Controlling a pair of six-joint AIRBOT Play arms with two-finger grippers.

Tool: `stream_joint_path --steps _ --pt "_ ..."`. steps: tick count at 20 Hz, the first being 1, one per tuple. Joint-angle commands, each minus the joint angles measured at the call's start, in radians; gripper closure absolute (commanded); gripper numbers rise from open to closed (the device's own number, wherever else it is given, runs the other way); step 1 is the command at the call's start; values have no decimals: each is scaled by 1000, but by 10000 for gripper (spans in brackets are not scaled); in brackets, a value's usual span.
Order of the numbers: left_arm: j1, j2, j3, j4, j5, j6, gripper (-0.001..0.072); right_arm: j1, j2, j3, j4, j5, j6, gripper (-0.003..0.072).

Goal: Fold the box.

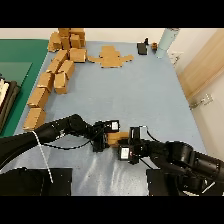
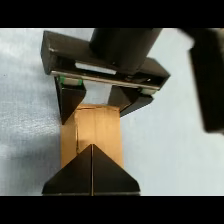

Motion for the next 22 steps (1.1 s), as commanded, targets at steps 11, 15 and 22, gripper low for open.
stream_joint_path --steps 11,15,22 --pt "0 0 0 0 0 0 347 -40 112 2 -137 -309 187 681" --pt "0 0 0 0 0 0 347 -40 112 1 -132 -315 187 681" --pt "0 0 0 0 0 0 347 -40 112 -1 -115 -289 186 681"
